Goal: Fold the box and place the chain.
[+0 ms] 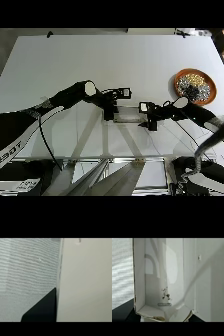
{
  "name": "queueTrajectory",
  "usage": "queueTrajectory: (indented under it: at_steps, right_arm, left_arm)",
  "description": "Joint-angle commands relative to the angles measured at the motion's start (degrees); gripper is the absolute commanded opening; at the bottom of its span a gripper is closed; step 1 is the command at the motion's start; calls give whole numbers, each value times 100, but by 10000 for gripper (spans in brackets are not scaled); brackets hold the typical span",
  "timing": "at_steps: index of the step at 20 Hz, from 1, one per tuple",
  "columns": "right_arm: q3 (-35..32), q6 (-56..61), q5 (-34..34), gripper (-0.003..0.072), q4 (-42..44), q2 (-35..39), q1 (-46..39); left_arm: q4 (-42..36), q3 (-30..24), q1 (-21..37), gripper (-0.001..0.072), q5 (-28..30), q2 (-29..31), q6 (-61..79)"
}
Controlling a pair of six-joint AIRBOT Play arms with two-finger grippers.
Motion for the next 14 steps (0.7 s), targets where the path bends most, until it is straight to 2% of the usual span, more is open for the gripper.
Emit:
queueTrajectory:
  at_steps: [1, 6, 12, 13, 14]
  right_arm:
    - [-4, 0, 4, 409, 0, -4, -2]
    - [-4, 0, 4, 409, 0, -4, -2]
    - [-4, 2, 4, 409, -2, -4, -2]
    - [-4, 2, 4, 409, 0, -4, -2]
    - [-4, 0, 4, 409, 0, -4, -2]
  left_arm:
    - [0, -2, 2, 10, 2, -2, 2]
    - [-57, -2, 2, 8, 192, -7, 4]
    - [-61, -2, 2, 13, -50, 0, 24]
    - [-55, -2, 11, 40, -107, 20, 24]
    - [-31, -2, 17, 144, -175, 63, 24]
